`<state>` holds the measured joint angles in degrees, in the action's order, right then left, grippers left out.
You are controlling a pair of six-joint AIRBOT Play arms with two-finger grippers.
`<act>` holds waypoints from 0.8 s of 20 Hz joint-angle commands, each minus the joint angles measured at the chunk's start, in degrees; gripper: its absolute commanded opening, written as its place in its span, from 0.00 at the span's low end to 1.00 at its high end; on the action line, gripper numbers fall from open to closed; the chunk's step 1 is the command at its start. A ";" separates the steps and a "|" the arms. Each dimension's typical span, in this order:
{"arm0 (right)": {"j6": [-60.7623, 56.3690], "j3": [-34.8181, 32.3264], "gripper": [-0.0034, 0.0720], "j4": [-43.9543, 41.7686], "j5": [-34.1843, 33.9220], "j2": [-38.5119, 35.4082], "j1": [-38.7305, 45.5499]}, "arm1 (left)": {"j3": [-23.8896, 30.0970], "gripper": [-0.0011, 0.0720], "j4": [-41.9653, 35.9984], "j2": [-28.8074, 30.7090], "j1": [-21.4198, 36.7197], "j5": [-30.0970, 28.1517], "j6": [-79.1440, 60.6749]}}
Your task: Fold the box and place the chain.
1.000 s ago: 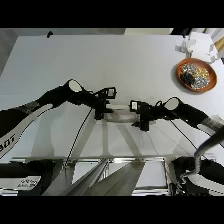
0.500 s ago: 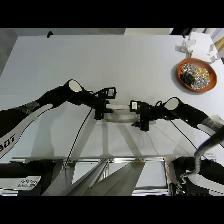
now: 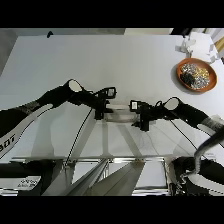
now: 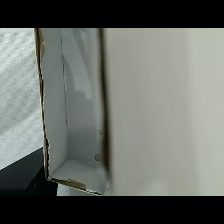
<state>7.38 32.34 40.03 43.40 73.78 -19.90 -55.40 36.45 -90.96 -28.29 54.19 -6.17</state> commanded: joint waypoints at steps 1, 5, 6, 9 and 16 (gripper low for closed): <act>0.00 -0.04 0.44 0.00 0.13 -0.04 -0.02 | 0.02 0.03 -1.01 0.20 0.00 -0.13 0.02; 0.00 -0.04 0.44 0.02 0.13 -0.04 -0.02 | 0.02 0.59 0.07 2.75 0.17 -0.72 2.71; 0.00 -0.04 0.44 0.02 0.13 -0.04 -0.02 | 0.02 0.59 1.55 4.07 0.17 -0.98 4.24; 0.00 -0.04 0.44 0.02 0.13 -0.04 -0.02 | 0.02 0.60 10.12 8.15 0.20 -0.83 11.02; 0.00 -0.04 0.44 0.02 0.13 -0.04 -0.02 | 0.02 0.20 24.28 22.21 0.07 5.57 29.77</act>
